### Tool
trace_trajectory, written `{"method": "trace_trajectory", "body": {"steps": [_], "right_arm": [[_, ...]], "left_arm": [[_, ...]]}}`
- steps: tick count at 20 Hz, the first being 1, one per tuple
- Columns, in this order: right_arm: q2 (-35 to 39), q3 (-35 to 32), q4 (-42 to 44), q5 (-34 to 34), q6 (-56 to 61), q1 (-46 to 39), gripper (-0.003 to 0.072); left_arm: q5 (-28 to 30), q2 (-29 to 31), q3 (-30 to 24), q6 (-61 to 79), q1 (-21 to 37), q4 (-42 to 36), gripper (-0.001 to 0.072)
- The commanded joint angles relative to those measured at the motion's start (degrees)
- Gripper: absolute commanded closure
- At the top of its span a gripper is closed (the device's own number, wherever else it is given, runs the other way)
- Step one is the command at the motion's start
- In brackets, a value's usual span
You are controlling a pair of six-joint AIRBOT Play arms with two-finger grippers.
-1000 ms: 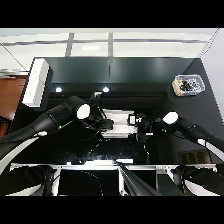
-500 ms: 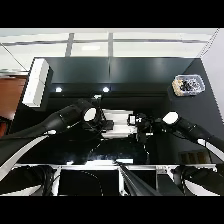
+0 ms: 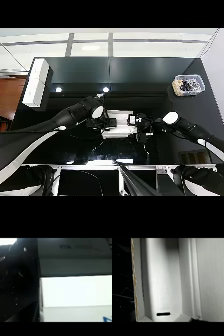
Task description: Fold the box and place the chain.
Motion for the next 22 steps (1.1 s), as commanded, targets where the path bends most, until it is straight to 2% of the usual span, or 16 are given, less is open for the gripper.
{"method": "trace_trajectory", "body": {"steps": [1, 4, 5, 6, 8, 10, 11, 13, 14, 20, 22], "right_arm": [[-0.04, -0.02, 0.0, 0.0, 0.0, 0.07, 0.0201], [-0.04, -0.02, 0.0, 0.0, 0.0, 0.07, 0.0201], [-0.04, -0.02, 0.0, 0.0, 0.0, 0.07, 0.0201], [-0.04, -0.02, 0.0, 0.0, 0.0, 0.07, 0.0201], [-0.04, -0.02, 0.0, 0.0, 0.0, 0.07, 0.0201], [-0.04, 0.0, 0.0, 0.0, 0.0, 0.07, 0.0201], [-0.04, 0.0, 0.0, 0.0, 0.02, 0.07, 0.0201], [-0.04, 0.0, 0.0, 0.0, 0.0, 0.07, 0.0201], [-0.04, 0.0, 0.0, 0.0, 0.0, 0.07, 0.0201], [-0.04, 0.0, 0.0, 0.0, 0.02, 0.07, 0.0201], [-0.04, 0.0, 0.0, 0.0, 0.02, 0.07, 0.0201]], "left_arm": [[-1.99, -1.07, 1.03, -0.74, -0.7, 1.05, 0.0427], [-3.15, -1.07, 1.03, -2.05, -0.7, 1.62, 0.0454], [-3.13, -1.07, 1.03, -2.03, -0.7, 1.62, 0.0574], [-3.06, -1.07, 1.05, -2.03, -0.7, 1.49, 0.0574], [-3.04, -1.07, 1.05, -2.01, -0.7, 1.42, 0.0669], [-2.99, -1.07, 1.09, -2.01, -0.7, 1.4, 0.0668], [-2.99, -1.07, 1.27, -2.01, -0.7, 1.4, 0.0653], [-2.99, -1.07, 2.12, -2.01, -0.7, 1.44, 0.0345], [-2.99, -1.07, 2.64, -2.01, -0.66, 1.51, 0.03], [-4.7, -1.57, 2.93, -2.03, -0.66, 2.36, 0.0301], [-4.68, -1.88, 2.95, -2.03, -0.66, 2.34, 0.0326]]}}
